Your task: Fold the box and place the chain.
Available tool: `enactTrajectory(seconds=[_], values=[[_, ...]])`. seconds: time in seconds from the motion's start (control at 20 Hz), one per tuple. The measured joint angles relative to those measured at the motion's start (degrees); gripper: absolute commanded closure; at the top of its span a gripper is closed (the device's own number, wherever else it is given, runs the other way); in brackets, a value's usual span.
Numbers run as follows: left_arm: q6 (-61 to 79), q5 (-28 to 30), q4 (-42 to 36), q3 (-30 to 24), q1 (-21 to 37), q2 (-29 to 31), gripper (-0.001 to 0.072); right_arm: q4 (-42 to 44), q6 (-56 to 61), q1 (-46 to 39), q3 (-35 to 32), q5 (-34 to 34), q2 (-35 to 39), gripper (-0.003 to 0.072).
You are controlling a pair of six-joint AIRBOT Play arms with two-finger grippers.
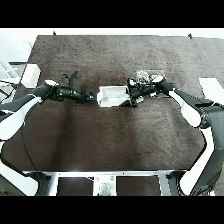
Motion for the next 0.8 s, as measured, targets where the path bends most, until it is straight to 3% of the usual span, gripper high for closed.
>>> enactTrajectory(seconds=[0.8], values=[[-0.50, -1.07, -0.17, 1.86, -3.15, 1.16, 0.0275, 0.00, 0.02, 0.00, 0.00, 0.00, 0.00, 0.0248]])
